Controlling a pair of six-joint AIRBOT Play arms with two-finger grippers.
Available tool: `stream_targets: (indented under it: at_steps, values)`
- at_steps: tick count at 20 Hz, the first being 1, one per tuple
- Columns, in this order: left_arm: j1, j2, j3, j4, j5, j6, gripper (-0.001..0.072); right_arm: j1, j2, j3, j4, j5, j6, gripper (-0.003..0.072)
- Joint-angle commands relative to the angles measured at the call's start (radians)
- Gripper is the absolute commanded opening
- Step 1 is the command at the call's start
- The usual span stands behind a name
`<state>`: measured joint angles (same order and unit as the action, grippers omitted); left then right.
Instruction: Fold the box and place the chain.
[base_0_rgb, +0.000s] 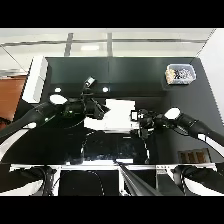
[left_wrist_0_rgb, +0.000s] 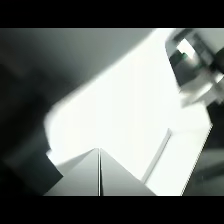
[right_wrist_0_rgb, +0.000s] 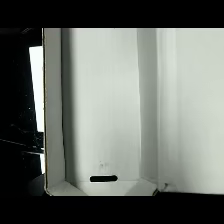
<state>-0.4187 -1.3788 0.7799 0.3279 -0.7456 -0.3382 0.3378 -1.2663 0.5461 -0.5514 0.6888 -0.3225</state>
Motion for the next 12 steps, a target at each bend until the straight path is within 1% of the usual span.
stream_targets:
  at_steps: [1, 3, 7, 9, 10, 12]
  values:
    - [-0.001, -0.072, 0.057, 0.227, -0.076, -0.195, 0.0025, 0.001, -0.001, 0.000, 0.000, 0.000, 0.000, 0.0345]
    - [-0.001, -0.094, 0.078, 0.294, -0.121, -0.195, 0.0026, 0.001, -0.001, 0.000, 0.000, 0.000, 0.000, 0.0345]
    - [0.000, -0.098, 0.122, 0.296, -0.128, -0.202, 0.0026, 0.001, -0.001, 0.000, 0.000, 0.000, 0.000, 0.0345]
    - [0.003, -0.088, 0.175, 0.303, -0.192, -0.204, 0.0025, 0.001, -0.001, 0.000, 0.000, 0.000, 0.000, 0.0345]
    - [0.004, -0.072, 0.201, 0.320, -0.225, -0.219, 0.0024, 0.001, -0.001, 0.000, 0.000, 0.000, 0.000, 0.0345]
    - [0.010, 0.004, 0.219, 0.413, -0.230, -0.304, 0.0024, 0.001, -0.001, 0.000, 0.000, 0.000, 0.000, 0.0345]
